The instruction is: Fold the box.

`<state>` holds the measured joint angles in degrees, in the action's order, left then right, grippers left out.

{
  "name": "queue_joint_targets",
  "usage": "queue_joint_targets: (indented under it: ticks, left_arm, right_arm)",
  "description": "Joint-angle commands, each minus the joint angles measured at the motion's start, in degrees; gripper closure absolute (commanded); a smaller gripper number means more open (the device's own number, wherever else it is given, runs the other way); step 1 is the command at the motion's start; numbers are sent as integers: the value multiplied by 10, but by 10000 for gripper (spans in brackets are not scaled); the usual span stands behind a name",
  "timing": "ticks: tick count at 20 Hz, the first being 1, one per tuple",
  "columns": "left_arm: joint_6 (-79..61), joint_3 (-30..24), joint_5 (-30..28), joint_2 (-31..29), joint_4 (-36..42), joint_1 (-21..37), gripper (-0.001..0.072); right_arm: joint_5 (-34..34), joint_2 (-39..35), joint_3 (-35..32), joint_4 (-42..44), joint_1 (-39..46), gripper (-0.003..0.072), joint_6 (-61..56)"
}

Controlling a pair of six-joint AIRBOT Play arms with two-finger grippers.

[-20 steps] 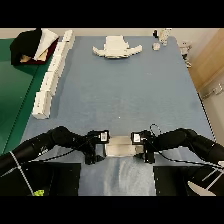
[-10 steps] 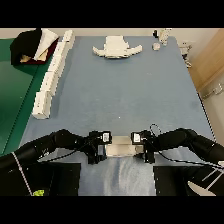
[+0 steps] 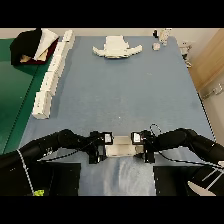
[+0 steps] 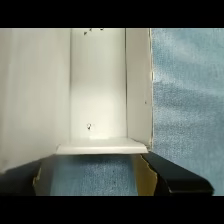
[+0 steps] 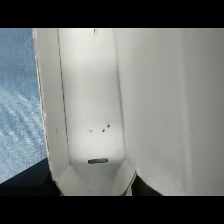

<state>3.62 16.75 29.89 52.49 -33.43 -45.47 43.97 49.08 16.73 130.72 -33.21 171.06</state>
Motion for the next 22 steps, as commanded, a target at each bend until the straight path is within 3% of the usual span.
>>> queue_joint_targets:
  ticks: [1,15,16,17,18,20,22]
  left_arm:
    - [-17,1,-21,5,23,-16,13]
    - [-17,0,-38,33,26,-27,14]
    - [-17,0,-38,33,26,-27,42]
    - [-17,0,-38,33,24,-27,234]
    - [-17,-1,-36,33,21,-27,307]
    - [-17,-1,-32,33,19,-27,271]
    - [-17,-1,-31,33,19,-26,43]
  right_arm:
    - [0,0,0,0,0,161,0]
    - [0,0,0,0,0,161,0]
    - [0,0,0,0,0,161,0]
    - [0,0,0,0,0,161,0]
    - [0,0,0,0,0,161,0]
    - [0,0,0,0,0,161,0]
    - [0,0,0,0,0,161,0]
